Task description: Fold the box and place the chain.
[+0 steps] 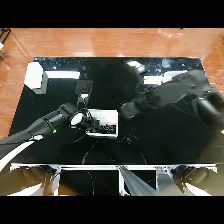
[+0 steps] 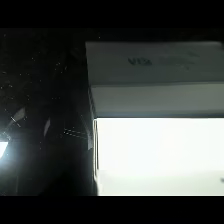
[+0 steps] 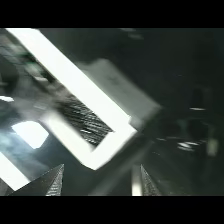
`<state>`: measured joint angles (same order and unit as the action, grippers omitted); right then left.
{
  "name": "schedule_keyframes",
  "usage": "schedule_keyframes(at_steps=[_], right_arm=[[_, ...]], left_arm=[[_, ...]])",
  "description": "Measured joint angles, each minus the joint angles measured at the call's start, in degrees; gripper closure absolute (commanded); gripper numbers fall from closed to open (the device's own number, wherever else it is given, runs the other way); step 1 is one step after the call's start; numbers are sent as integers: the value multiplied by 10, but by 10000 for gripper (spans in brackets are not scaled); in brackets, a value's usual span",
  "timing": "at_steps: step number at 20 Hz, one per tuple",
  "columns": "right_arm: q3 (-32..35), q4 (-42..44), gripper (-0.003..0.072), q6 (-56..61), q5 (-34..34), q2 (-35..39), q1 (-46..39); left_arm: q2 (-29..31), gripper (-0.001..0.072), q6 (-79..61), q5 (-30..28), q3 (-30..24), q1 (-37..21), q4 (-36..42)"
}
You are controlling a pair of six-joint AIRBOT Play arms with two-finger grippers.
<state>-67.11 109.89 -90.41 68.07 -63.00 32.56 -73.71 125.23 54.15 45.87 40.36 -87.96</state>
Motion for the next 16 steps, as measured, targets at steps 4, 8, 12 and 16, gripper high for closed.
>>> schedule_keyframes(at_steps=[4, 8, 12, 16], right_arm=[[0, -41, 130, -4, 44, 41, -62], [4, -60, 130, -8, 39, 54, -87], [16, -66, 129, -8, 30, 58, -94], [23, -68, 130, -4, 23, 59, -96]], left_arm=[[-12, 697, 10, -11, 26, 0, 5], [-30, 369, 12, -9, 56, 0, 7], [-35, 85, 10, 6, 76, 0, 13], [-23, 88, -41, 66, 100, 0, 14]])
